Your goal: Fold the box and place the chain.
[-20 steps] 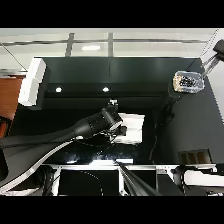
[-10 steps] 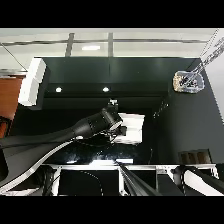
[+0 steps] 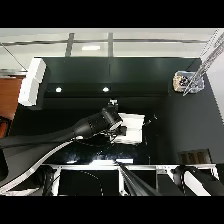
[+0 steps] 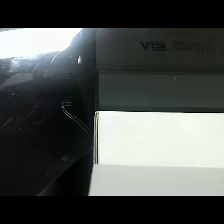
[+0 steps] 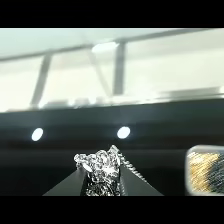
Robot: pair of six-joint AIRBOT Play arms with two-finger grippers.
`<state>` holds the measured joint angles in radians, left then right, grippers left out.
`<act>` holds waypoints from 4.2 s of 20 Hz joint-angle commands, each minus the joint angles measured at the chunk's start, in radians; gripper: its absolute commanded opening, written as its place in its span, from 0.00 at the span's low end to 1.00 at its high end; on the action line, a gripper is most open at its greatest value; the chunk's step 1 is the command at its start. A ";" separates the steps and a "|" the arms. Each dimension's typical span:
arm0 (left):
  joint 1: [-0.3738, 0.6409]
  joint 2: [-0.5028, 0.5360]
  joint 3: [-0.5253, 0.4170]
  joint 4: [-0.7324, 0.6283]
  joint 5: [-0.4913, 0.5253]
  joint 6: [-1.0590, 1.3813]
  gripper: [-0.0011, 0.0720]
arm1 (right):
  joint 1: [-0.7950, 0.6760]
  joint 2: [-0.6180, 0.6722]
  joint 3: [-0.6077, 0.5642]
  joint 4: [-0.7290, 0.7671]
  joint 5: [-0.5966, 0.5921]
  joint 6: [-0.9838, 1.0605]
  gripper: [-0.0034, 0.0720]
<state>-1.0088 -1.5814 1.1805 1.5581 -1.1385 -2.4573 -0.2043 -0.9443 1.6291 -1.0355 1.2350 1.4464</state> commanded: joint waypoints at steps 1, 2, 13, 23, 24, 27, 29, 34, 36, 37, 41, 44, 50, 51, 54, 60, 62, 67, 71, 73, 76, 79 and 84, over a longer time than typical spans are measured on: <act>0.001 0.000 -0.001 0.000 0.000 0.000 0.05 | 0.083 0.086 -0.066 0.008 0.061 -0.020 0.06; 0.001 0.000 -0.001 0.000 0.001 0.000 0.05 | 0.106 0.104 -0.076 0.003 0.076 -0.020 0.06; 0.001 0.000 -0.001 0.000 0.001 0.000 0.05 | 0.430 0.119 -0.077 0.042 0.296 -0.082 0.06; 0.001 0.000 -0.001 0.000 0.000 0.000 0.05 | 0.439 0.119 -0.077 0.166 0.397 -0.114 0.06; 0.001 0.000 -0.001 0.000 0.000 0.000 0.05 | 0.439 0.119 -0.077 0.207 0.397 -0.128 0.06; 0.001 0.000 -0.001 0.000 0.001 0.000 0.05 | 0.439 0.113 -0.078 0.259 0.346 -0.146 0.06; 0.001 0.000 -0.001 0.000 0.001 0.000 0.05 | 0.439 0.102 -0.083 0.261 0.320 -0.146 0.06; 0.001 0.000 -0.001 0.000 0.000 0.000 0.05 | 0.439 0.100 -0.266 0.267 0.278 -0.147 0.06; 0.001 0.000 -0.001 0.000 0.001 0.000 0.05 | 0.439 0.100 -0.371 0.270 0.217 -0.160 0.06; 0.001 0.000 -0.001 0.000 0.001 0.000 0.05 | 0.441 0.100 -0.427 0.282 0.190 -0.165 0.06; 0.001 0.000 -0.001 0.000 0.001 0.000 0.05 | 0.496 0.100 -0.630 0.275 0.094 -0.168 0.06; 0.001 0.000 -0.001 0.000 0.001 0.000 0.05 | 0.525 0.100 -0.714 0.256 0.013 -0.167 0.06; 0.001 0.000 -0.001 0.000 0.001 0.000 0.05 | 0.524 0.100 -0.752 0.137 0.058 -0.129 0.06; 0.001 0.000 -0.001 0.000 0.001 0.000 0.05 | 0.525 0.099 -0.753 0.138 0.077 -0.128 0.06; 0.001 0.000 -0.001 0.000 0.002 0.000 0.05 | 0.565 0.098 -0.807 0.173 0.021 -0.115 0.06; 0.001 0.000 -0.001 0.000 -0.004 0.000 0.05 | 0.668 0.029 -0.921 0.190 -0.262 -0.066 0.06; 0.001 0.000 -0.001 0.000 0.006 0.000 0.05 | 0.669 -0.011 -0.921 0.189 -0.253 -0.066 0.07; 0.001 0.000 -0.001 0.000 0.004 0.001 0.05 | 0.623 -0.005 -0.921 0.104 -0.198 -0.037 0.59; 0.001 0.000 0.000 -0.019 0.004 0.046 0.05 | 0.511 0.084 -0.921 0.071 -0.121 -0.057 0.59; 0.004 0.000 0.000 -0.026 0.003 0.014 0.05 | 0.451 0.149 -0.921 0.042 -0.084 -0.060 0.59; 0.011 0.002 0.005 -0.026 -0.002 -0.028 0.37 | 0.388 0.224 -0.921 -0.015 -0.042 -0.060 0.59; 0.024 0.028 0.035 -0.018 -0.024 0.029 0.86 | 0.348 0.249 -0.921 -0.024 -0.007 -0.068 0.59; 0.085 0.188 0.034 0.051 -0.118 0.345 0.86 | 0.332 0.250 -0.921 -0.028 0.000 -0.066 0.59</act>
<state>-0.9592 -1.4712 1.2144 1.5555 -1.1786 -2.2772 0.1413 -0.7021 0.7090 -1.0531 1.2217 1.3804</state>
